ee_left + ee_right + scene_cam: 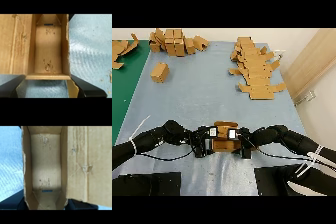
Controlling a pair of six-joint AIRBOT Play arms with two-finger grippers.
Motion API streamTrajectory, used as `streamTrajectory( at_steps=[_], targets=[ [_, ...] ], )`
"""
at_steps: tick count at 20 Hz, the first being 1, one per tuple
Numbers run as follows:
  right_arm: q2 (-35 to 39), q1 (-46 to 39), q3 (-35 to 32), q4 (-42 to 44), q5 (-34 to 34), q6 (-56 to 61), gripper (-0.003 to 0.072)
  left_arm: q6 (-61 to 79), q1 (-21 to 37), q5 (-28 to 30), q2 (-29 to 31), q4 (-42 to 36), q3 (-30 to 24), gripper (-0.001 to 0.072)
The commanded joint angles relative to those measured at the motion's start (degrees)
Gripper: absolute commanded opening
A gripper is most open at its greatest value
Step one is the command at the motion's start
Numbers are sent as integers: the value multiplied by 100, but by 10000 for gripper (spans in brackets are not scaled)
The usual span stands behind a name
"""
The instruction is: Fold the box.
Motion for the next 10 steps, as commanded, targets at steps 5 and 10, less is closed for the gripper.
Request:
streamTrajectory(
  at_steps=[5, 10],
  targets=[
    [2, 7, -2, 4, 0, 0, 515, -256, -2, 44, -52, 2, 59, 700],
    [2, 7, -2, 2, 0, 0, 515, -254, -2, -22, -52, 4, 59, 700]
  ],
)
